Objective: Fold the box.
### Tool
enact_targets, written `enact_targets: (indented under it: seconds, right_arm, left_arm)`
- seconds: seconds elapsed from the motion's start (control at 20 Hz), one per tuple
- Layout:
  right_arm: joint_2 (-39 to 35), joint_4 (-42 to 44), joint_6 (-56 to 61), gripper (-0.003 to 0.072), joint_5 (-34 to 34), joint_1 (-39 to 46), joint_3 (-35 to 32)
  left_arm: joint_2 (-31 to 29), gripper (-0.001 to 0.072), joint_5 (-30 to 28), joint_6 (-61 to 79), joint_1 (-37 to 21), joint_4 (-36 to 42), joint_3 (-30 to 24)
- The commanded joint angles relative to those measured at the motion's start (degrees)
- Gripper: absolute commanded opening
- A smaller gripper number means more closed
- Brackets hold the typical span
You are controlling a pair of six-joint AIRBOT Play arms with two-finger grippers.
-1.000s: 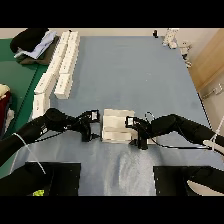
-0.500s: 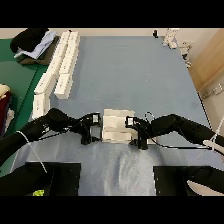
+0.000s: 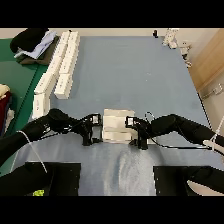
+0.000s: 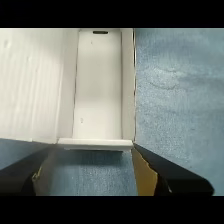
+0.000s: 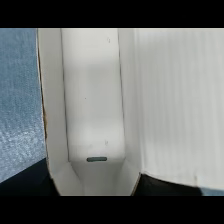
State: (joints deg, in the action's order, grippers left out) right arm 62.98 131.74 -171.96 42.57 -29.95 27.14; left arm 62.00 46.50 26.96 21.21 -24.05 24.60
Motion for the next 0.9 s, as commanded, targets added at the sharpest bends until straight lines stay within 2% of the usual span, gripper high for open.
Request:
enact_targets:
  seconds: [0.0, 0.65, 0.85]
  right_arm:
    - [0.0, 0.0, 0.0, 0.0521, 0.0, 0.0, 0.0]
    - [0.0, 0.0, 0.0, 0.0521, 0.0, 0.0, 0.0]
    - [0.0, 0.0, 0.0, 0.0521, 0.0, 0.0, 0.0]
  left_arm:
    - [2.1, 0.0692, 0.4, 2.4, 1.4, 1.4, 0.0]
    - [3.1, 0.0691, -0.5, 1.7, 3.2, 0.7, 0.2]
    - [3.3, 0.069, -3.3, -2.4, 4.6, 0.0, 0.5]
